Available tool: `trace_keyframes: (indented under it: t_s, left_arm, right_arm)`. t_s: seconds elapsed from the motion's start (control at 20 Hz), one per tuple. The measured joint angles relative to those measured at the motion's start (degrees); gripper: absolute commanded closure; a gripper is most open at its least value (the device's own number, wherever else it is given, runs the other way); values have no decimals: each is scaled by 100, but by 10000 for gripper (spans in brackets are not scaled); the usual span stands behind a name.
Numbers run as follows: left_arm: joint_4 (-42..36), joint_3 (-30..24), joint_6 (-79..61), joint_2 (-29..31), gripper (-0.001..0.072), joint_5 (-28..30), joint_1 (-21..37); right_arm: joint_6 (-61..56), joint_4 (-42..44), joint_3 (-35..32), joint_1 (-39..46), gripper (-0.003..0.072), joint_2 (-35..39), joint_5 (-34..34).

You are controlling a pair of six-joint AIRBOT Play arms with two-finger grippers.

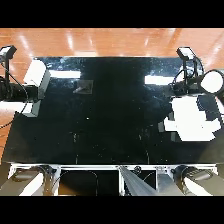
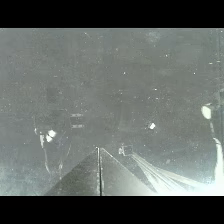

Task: Fold the box and place the chain.

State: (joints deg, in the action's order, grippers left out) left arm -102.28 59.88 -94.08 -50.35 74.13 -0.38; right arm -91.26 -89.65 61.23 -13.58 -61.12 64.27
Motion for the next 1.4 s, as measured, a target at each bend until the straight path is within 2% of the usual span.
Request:
trace_keyframes:
  t_s: [0.75,0.9,1.05,1.1,1.15,1.2,1.25,1.3,1.4]
  left_arm:
    - [-2,0,-2,0,688,-11,0]
    - [-17,0,0,-2,687,-334,0]
    - [-52,-13,0,-37,687,-1047,-4]
    - [-87,-20,0,-79,684,-1287,-13]
    - [-133,-24,2,-149,625,-1508,-26]
    - [-177,-26,0,-236,348,-1690,-48]
    - [-229,-28,2,-361,53,-1845,-83]
    - [-251,-31,2,-492,78,-1969,-127]
    - [-297,-31,48,-789,78,-2100,-249]
  right_arm:
    - [0,-2,0,0,652,0,-4]
    - [2,0,0,0,651,0,-197]
    - [0,0,0,0,649,0,-437]
    - [2,0,0,0,576,-4,-479]
    - [0,7,0,0,36,-9,-507]
    - [0,22,0,0,-34,-11,-511]
    - [-11,61,0,0,-34,-13,-498]
    - [-22,72,2,0,-34,-17,-492]
    - [-46,-15,0,76,-34,-22,-492]
